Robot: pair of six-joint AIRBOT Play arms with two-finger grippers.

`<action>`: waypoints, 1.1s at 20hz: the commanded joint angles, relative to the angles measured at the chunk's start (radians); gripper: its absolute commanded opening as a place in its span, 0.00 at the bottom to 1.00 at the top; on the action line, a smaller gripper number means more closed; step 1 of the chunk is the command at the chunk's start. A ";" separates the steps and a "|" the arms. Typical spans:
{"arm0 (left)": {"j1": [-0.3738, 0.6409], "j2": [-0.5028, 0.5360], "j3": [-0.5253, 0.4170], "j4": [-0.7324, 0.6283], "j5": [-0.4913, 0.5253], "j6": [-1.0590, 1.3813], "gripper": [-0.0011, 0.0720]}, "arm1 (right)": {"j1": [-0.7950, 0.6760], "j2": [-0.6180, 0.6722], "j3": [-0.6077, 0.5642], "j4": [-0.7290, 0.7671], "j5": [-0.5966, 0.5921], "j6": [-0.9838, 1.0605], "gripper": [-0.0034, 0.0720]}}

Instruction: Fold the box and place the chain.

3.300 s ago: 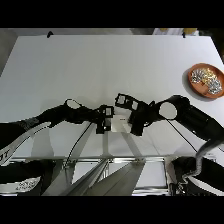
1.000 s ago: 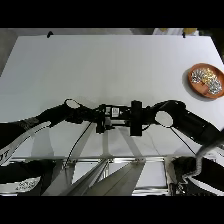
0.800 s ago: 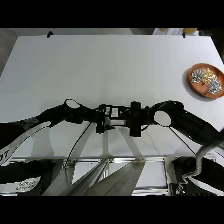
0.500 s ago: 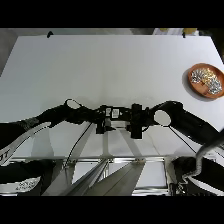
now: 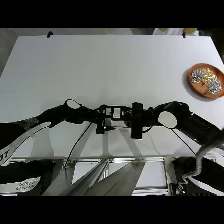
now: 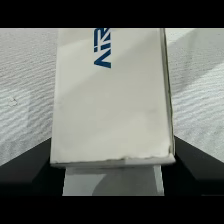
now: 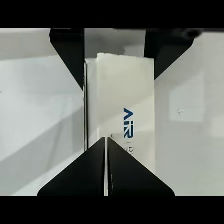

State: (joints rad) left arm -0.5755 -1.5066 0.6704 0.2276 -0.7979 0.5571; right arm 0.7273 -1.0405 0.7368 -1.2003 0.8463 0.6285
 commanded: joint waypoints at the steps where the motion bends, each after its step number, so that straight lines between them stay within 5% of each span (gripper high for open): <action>1: 0.000 0.001 0.001 0.001 0.000 0.000 0.20 | 0.000 -0.050 0.000 0.002 0.021 0.006 0.07; 16: 0.000 0.001 0.001 0.001 0.001 0.000 0.20 | 0.000 -0.116 -0.006 0.036 0.052 0.030 0.07; 22: 0.000 0.001 0.001 0.001 0.000 0.000 0.20 | -0.034 0.015 -0.005 -0.074 0.043 0.164 0.07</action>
State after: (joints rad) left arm -0.5755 -1.5066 0.6704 0.2268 -0.7967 0.5541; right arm 0.7177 -1.0904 0.7292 -1.2152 0.9108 0.7063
